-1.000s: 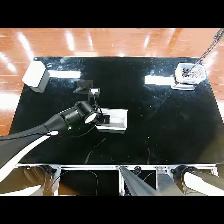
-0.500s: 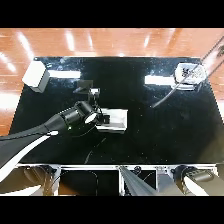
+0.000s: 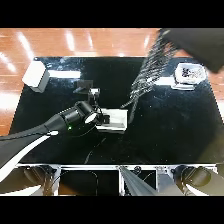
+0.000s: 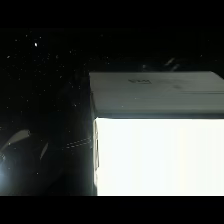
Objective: Fold the box and place the chain.
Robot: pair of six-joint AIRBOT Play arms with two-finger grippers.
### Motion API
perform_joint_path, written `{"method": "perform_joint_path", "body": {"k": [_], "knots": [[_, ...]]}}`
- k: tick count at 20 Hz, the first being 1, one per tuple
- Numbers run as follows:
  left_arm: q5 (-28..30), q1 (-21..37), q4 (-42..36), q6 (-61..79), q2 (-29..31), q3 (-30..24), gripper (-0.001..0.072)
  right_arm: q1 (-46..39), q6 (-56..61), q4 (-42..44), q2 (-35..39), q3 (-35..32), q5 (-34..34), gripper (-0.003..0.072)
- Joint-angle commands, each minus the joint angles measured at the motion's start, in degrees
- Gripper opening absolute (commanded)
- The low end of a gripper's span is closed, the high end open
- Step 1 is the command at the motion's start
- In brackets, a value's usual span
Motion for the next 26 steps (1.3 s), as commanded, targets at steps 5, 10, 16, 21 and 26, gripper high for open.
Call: {"method": "perform_joint_path", "body": {"k": [5, 10, 16, 21, 26], "knots": [[0.24, -0.02, 0.00, 0.02, -0.04, -0.02, 0.0020, 4.20, -3.45, -3.69, -7.85, -3.15, -7.13, 0.0035], [0.13, -0.02, 0.00, 0.02, -0.04, -0.02, 0.0020, 4.17, -5.09, -4.17, -11.67, -3.13, -10.49, 0.0035], [0.11, -0.02, 0.02, 0.02, -0.04, -0.02, 0.0020, 4.17, -5.07, -7.67, -10.47, -2.82, -11.52, 0.0035], [0.11, -0.02, 0.00, 0.02, -0.04, -0.02, 0.0020, 3.78, -5.07, -10.29, -9.90, 0.92, -13.29, 0.0035], [0.11, -0.02, 0.00, 0.02, -0.04, -0.02, 0.0020, 3.78, -5.09, -10.25, -9.88, 2.71, -13.18, 0.0035]]}}
